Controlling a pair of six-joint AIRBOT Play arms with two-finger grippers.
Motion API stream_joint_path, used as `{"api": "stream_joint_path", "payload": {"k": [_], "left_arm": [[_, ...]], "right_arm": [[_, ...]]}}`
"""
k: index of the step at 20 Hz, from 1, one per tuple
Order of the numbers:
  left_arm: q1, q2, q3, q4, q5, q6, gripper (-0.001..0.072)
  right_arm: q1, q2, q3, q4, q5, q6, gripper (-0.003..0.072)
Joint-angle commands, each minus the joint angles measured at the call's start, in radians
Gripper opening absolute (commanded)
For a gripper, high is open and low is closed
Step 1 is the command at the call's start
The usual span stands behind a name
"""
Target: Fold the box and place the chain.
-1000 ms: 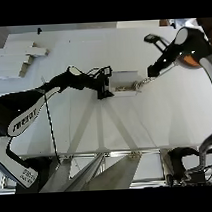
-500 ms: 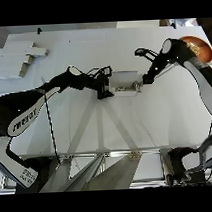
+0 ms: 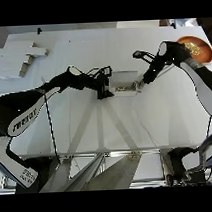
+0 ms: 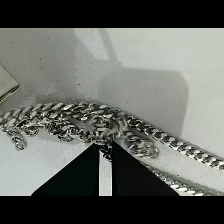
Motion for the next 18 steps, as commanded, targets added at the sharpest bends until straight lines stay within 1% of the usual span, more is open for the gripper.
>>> {"api": "stream_joint_path", "payload": {"k": [1,6,11,15,18], "left_arm": [[0.000,0.000,0.000,0.000,0.000,0.000,0.0280],[0.000,0.000,0.000,0.000,0.000,0.000,0.0280],[0.000,0.000,0.000,0.000,0.000,0.000,0.0280],[0.000,0.000,0.000,0.000,0.000,0.000,0.0280],[0.000,0.000,0.000,0.000,0.000,0.000,0.0280]], "right_arm": [[0.001,0.025,0.000,-0.003,0.013,0.043,0.0019],[0.001,0.176,0.000,0.043,0.023,0.040,0.0018],[0.029,0.326,0.000,0.183,0.096,0.001,0.0019],[0.109,0.366,0.000,0.261,0.117,-0.001,0.0019],[0.180,0.366,0.000,0.272,0.111,-0.034,0.0019]]}}
